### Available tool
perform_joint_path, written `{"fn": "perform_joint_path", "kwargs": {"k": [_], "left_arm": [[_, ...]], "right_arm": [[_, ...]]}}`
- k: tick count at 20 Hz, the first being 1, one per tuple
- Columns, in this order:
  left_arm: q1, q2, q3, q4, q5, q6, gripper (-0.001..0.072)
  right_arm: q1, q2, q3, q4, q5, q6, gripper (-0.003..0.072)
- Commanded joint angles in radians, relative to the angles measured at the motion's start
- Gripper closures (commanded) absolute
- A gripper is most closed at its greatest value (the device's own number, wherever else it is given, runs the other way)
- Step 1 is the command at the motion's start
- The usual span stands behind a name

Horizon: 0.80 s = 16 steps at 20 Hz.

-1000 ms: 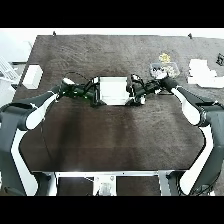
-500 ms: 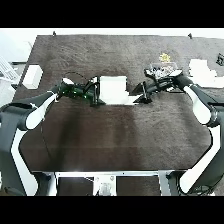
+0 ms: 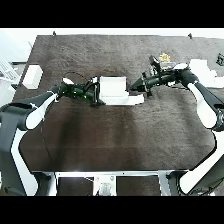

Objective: Fold the box and place the chain.

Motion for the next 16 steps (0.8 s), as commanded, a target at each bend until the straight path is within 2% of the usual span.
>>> {"fn": "perform_joint_path", "kwargs": {"k": [1, 3, 6, 12, 16], "left_arm": [[-0.001, 0.001, 0.000, 0.000, -0.003, 0.000, 0.0294], [0.000, 0.001, 0.000, 0.000, -0.004, 0.000, 0.0294], [-0.001, 0.001, 0.000, 0.000, -0.004, 0.000, 0.0294], [-0.001, 0.001, 0.000, 0.000, -0.009, 0.000, 0.0294], [-0.001, 0.001, 0.000, 0.000, -0.011, 0.000, 0.0294]], "right_arm": [[0.076, -0.003, 0.000, 0.032, -0.135, 0.060, 0.0683], [0.095, -0.013, 0.001, 0.006, -0.240, 0.063, 0.0684], [0.096, -0.027, 0.001, 0.006, -0.323, 0.067, 0.0684], [0.094, -0.069, 0.002, 0.001, -0.423, 0.080, 0.0685], [0.093, -0.092, 0.002, -0.023, -0.442, 0.093, 0.0685]]}}
